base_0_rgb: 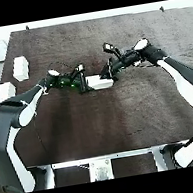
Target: Fold the box and place the chain.
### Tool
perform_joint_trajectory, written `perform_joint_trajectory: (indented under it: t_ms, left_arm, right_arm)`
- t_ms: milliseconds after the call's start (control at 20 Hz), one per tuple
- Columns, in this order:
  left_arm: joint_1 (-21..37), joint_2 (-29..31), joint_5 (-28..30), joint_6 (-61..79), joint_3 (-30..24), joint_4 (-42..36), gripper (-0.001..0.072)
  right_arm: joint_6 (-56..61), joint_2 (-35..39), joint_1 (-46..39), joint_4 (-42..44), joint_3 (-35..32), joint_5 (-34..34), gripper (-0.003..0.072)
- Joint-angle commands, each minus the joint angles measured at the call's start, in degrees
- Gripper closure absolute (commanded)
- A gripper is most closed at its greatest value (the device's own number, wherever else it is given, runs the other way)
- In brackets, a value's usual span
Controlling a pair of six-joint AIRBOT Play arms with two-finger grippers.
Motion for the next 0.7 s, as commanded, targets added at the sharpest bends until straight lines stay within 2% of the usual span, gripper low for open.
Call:
perform_joint_trajectory:
  t_ms: [0, 650]
  left_arm:
    - [0.0, 0.0, 0.0, 0.0, 0.0, 0.0, 0.0374]
    - [0.0, 0.0, 0.0, 0.0, 0.0, 0.0, 0.0374]
  right_arm:
    - [0.0, -0.5, 0.0, -0.5, 0.2, -0.2, 0.0493]
    - [1.1, -0.9, 0.5, -0.9, 3.2, -2.4, 0.0493]
